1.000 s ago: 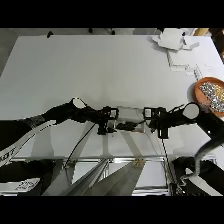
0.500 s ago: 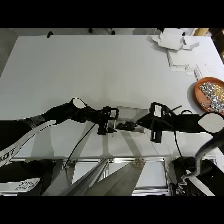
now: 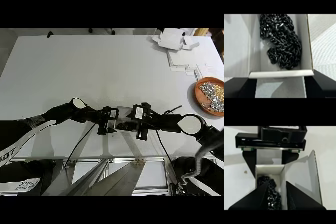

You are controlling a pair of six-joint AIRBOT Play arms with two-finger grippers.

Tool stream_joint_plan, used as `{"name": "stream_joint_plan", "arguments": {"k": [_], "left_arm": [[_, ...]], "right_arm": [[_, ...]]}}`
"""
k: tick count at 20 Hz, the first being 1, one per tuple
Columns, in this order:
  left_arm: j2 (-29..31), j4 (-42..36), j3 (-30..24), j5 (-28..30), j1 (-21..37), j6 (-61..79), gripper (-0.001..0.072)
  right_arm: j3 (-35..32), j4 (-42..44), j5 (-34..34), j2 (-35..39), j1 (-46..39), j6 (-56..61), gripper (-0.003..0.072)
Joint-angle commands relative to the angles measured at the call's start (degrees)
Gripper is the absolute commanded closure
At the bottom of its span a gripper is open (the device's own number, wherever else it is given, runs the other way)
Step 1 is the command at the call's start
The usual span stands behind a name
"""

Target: Fold the box and place the chain.

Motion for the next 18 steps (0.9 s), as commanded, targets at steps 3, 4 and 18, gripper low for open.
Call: {"name": "stream_joint_plan", "arguments": {"k": [3, 4, 18], "left_arm": [[0.04, 0.02, 0.02, 0.00, 0.02, 0.00, 0.0455], [0.04, 0.02, 0.00, 0.02, 0.04, 0.00, 0.0455], [0.04, 0.02, 0.00, 0.00, 0.04, 0.00, 0.0455]], "right_arm": [[4.37, -15.41, 17.09, 4.52, -4.63, 2.84, 0.0445], [4.37, -18.60, 21.64, 5.11, -6.51, 2.84, 0.0446], [-1.81, -15.69, 15.10, -9.92, -18.34, -14.03, 0.0366]]}}
